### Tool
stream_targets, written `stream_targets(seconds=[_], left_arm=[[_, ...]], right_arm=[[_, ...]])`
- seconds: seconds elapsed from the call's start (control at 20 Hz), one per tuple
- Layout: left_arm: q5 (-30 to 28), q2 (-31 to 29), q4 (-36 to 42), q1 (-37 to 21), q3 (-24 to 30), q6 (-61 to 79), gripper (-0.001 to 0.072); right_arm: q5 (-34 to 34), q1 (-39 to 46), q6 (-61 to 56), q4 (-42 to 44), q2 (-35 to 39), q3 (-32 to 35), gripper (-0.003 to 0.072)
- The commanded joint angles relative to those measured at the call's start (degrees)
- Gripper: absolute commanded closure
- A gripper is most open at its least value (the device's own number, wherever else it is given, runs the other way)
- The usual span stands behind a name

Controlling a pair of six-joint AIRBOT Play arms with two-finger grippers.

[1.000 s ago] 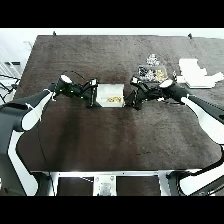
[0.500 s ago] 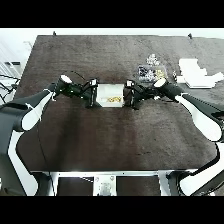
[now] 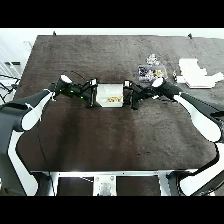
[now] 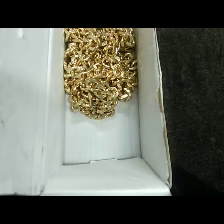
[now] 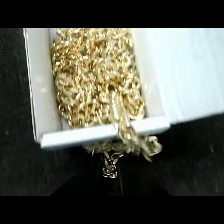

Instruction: Fold the box and place the chain.

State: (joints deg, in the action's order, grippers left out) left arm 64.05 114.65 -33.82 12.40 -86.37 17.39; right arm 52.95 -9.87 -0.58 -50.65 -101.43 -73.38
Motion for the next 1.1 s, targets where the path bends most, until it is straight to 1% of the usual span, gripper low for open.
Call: stream_targets(seconds=[0.0,0.2,0.3,0.4,0.5,0.6,0.65,0.85,1.05], left_arm=[[0.0,0.0,0.0,0.0,0.0,0.0,0.0361],[0.0,0.0,0.0,0.0,0.0,0.0,0.0361],[0.0,0.0,0.0,0.0,0.0,0.0,0.0361],[0.0,0.0,0.0,0.0,0.0,0.0,0.0361],[0.0,0.0,0.0,0.0,0.0,0.0,0.0360],[0.0,0.0,0.0,0.0,0.0,0.0,0.0361],[0.0,0.0,0.0,0.0,0.0,0.0,0.0360],[0.0,0.0,0.0,0.0,0.0,0.0,0.0361],[0.0,0.0,0.0,0.0,0.0,0.0,0.0361]], right_arm=[[3.3,1.5,-3.4,-1.3,2.9,-0.1,0.0682],[7.5,2.2,-4.0,-1.2,9.1,-0.1,0.0682],[8.9,2.1,-4.0,0.3,12.1,-0.1,0.0682],[9.1,2.1,-3.9,5.2,15.3,-0.1,0.0683],[9.0,2.1,-3.5,13.0,17.8,-0.1,0.0683],[9.0,1.7,-3.5,19.2,18.5,-0.1,0.0682],[8.9,1.3,-3.5,20.9,18.4,-0.1,0.0683],[2.7,-2.7,-3.5,21.7,17.1,-0.1,0.0682],[-2.9,-6.7,-3.5,21.4,13.1,-0.1,0.0682]])
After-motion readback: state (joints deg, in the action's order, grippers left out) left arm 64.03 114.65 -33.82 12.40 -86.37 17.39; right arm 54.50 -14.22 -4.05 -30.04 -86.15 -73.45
